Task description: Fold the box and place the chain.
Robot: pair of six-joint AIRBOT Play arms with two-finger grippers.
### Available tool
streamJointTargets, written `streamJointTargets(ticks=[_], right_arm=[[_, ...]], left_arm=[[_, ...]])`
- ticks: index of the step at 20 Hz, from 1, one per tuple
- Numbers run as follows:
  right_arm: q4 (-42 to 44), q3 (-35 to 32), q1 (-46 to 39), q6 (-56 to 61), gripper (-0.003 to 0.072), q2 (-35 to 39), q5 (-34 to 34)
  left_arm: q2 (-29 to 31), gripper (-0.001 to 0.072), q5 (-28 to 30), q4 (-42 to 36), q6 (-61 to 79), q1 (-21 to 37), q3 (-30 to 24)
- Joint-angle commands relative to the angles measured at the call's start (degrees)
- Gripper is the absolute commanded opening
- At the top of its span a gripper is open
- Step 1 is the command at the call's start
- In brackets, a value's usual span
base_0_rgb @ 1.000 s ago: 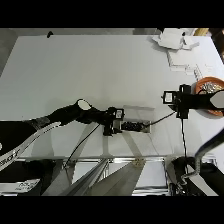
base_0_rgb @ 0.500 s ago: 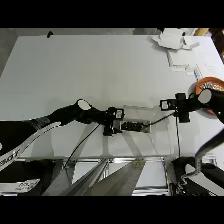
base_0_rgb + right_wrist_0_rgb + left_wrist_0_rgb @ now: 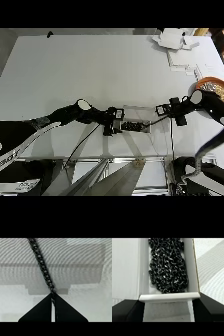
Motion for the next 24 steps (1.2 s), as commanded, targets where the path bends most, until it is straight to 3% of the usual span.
streamJointTargets(ticks=[1, 4, 11, 13, 17, 20, 24], right_arm=[[0.13, 0.02, 0.48, 0.44, 0.0018, 3.52, 3.17], [2.19, 0.02, 2.03, 3.80, 0.0018, 10.91, 5.70], [18.27, 0.02, 12.85, 5.11, 0.0018, 28.17, 19.93], [23.65, -0.09, 15.82, 5.11, 0.0018, 30.34, 20.74], [32.76, -0.09, 22.23, 5.07, 0.0018, 30.77, 15.47], [33.11, -0.11, 26.71, 5.09, 0.0018, 30.25, 6.80], [33.07, -0.11, 28.41, 7.54, 0.0020, 25.05, 2.12]], left_arm=[[0.04, 0.0313, 0.02, 0.00, 0.02, 0.02, 0.04], [0.04, 0.0313, 0.00, 0.02, 0.02, 0.02, 0.04], [0.04, 0.0313, 0.02, 0.02, 0.00, 0.02, 0.04], [0.04, 0.0313, 0.02, 0.02, 0.02, 0.02, 0.04], [0.04, 0.0313, 0.02, 0.02, 0.02, 0.02, 0.04], [0.04, 0.0313, 0.02, 0.02, 0.02, 0.02, 0.04], [0.04, 0.0313, 0.02, 0.00, 0.02, 0.02, 0.04]])
